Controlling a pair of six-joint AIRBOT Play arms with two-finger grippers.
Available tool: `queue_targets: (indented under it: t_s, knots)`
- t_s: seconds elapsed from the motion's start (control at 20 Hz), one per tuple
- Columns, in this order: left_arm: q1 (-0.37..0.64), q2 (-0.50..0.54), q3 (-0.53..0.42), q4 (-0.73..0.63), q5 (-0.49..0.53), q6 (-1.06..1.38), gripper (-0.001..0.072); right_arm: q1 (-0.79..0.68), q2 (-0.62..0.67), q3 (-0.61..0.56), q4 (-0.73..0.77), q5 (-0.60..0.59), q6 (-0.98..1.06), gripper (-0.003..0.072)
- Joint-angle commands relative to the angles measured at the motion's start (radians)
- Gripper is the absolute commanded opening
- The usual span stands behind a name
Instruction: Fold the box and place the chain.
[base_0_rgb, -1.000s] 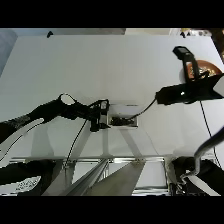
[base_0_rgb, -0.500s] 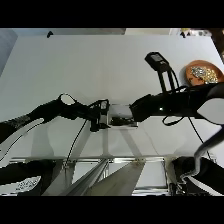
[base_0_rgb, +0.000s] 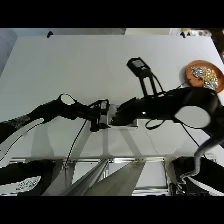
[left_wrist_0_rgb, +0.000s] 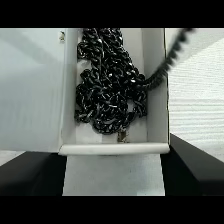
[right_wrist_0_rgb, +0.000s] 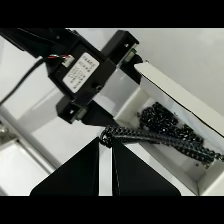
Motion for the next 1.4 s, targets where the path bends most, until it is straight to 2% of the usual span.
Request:
queue_targets:
  t_s: [0.0,0.25,0.4,0.6,0.85,1.1,1.15,1.25,1.35]
  knots:
    - [0.0,0.0,0.0,0.0,0.0,0.0,0.0275,0.006,-0.085,0.0,-0.025,0.003,0.005,0.0024]
    - [0.0,0.0,0.0,0.0,0.0,0.0,0.0275,0.005,-0.17,0.001,-0.084,0.013,0.03,0.0027]
    - [0.0,0.0,0.0,0.0,0.0,0.0,0.0275,0.005,-0.169,0.001,-0.117,0.016,0.044,0.018]
    - [0.0,0.0,0.0,0.0,-0.001,0.0,0.0275,-0.026,-0.14,0.028,-0.103,0.076,0.043,0.0184]
    - [0.0,0.0,0.0,0.0,-0.003,0.0,0.0275,-0.213,-0.034,0.065,-0.148,0.108,0.011,0.0184]
    - [0.0,0.0,0.0,0.0,-0.003,0.0,0.0275,-0.43,-0.073,0.064,-0.257,0.177,0.011,0.0185]
    - [0.0,0.0,0.0,0.0,-0.003,0.0,0.0275,-0.463,-0.093,0.064,-0.264,0.177,0.008,0.0212]
    - [0.0,0.0,0.0,0.0,-0.003,0.0,0.0275,-0.512,-0.14,0.064,-0.264,0.171,-0.031,0.0423]
    - [0.0,0.0,0.0,0.0,-0.003,0.0,0.0275,-0.548,-0.199,0.064,-0.264,0.167,-0.038,0.0444]
